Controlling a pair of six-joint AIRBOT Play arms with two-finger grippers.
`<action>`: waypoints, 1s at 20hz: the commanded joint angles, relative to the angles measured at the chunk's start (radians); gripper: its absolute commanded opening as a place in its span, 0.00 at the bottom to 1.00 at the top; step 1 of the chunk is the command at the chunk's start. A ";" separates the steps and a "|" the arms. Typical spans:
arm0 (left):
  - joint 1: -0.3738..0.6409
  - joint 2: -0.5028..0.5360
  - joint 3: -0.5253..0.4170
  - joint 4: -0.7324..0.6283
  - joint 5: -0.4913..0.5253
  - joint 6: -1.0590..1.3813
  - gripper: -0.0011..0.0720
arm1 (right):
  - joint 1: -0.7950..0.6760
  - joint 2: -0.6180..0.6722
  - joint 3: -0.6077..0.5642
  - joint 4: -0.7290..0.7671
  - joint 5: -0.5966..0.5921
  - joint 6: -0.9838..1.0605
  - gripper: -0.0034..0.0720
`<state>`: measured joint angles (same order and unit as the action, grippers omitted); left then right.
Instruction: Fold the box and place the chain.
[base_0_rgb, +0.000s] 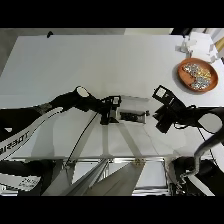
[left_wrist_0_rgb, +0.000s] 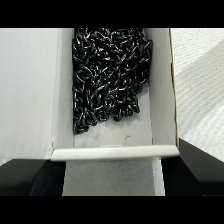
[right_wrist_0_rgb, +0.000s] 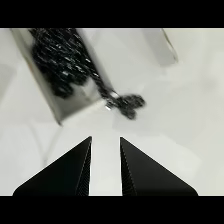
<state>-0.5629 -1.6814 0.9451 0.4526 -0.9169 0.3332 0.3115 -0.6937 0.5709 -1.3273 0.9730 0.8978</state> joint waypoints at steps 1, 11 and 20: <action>0.000 0.000 0.000 0.000 0.000 0.000 0.30 | -0.058 -0.011 -0.001 -0.078 -0.010 -0.057 0.27; 0.000 0.000 0.000 0.000 0.000 0.000 0.30 | -0.057 -0.329 -0.008 0.086 -0.153 -0.509 0.53; 0.000 0.000 0.000 0.000 0.000 0.000 0.30 | -0.057 -0.494 -0.008 0.133 -0.293 -0.595 0.52</action>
